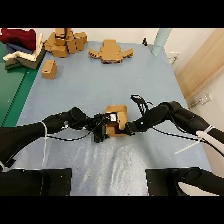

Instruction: Fold the box.

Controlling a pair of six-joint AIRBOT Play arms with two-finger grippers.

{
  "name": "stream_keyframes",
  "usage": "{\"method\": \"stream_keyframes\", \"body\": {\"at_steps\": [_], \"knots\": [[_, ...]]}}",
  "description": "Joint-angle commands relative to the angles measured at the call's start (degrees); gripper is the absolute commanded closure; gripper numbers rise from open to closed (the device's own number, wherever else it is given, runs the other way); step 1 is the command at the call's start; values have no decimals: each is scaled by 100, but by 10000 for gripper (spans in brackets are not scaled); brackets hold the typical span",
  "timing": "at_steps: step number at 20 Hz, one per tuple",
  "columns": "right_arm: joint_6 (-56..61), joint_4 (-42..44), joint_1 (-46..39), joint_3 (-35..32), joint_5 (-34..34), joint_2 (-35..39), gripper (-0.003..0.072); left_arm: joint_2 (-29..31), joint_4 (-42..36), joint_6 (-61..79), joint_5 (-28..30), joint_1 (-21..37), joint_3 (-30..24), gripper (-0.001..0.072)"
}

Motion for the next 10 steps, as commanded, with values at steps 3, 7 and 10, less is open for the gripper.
{"method": "stream_keyframes", "body": {"at_steps": [3, 7, 10], "knots": [[26, 140, 37, 35, -627, 210, 138, -2, 0, -9, 0, 0, -2, 385], [31, 127, 35, 35, -754, 597, 139, -2, 0, -9, 0, 0, -2, 385], [177, -186, -144, 39, -1027, 988, 139, -2, 0, -9, 0, 0, -2, 385]]}}
